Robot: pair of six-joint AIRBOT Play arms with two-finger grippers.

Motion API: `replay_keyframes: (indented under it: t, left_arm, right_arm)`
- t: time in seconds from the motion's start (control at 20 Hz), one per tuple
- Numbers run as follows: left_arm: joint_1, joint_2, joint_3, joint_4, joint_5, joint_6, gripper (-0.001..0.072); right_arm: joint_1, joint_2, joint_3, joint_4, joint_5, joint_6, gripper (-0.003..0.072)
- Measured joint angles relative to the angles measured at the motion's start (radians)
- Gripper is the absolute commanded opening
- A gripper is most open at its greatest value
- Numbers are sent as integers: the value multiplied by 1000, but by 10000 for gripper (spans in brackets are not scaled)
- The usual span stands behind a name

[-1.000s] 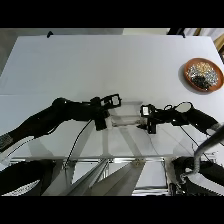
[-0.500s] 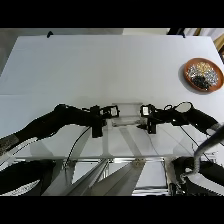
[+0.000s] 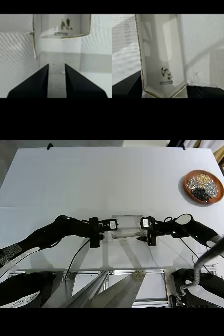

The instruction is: Fold the box and place the chain.

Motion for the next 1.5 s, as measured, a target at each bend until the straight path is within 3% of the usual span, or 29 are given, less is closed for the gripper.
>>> replay_keyframes:
  t: [0.2,0.3,0.55,0.8,0.9,1.05,1.25,1.3,1.5]
  left_arm:
    - [3,18,0,1,-31,134,247]
    - [3,22,0,2,-56,181,341]
    - [-2,26,0,-8,-121,228,342]
    - [-30,23,0,-16,-117,240,332]
    - [-34,22,0,-15,-93,240,259]
    - [-38,20,0,-14,-64,243,259]
    - [-45,20,0,-19,-81,243,248]
    - [-49,20,0,-22,-87,243,198]
    - [-68,20,0,-37,-102,243,192]
  right_arm:
    - [0,0,0,0,0,0,398]
    - [0,0,0,0,0,0,398]
    - [0,0,0,0,0,0,398]
    - [0,0,0,0,0,0,398]
    - [0,0,0,0,0,0,398]
    - [0,0,0,0,0,0,398]
    - [0,0,0,0,0,0,398]
    - [0,0,0,0,0,0,398]
    - [0,0,0,0,0,0,398]
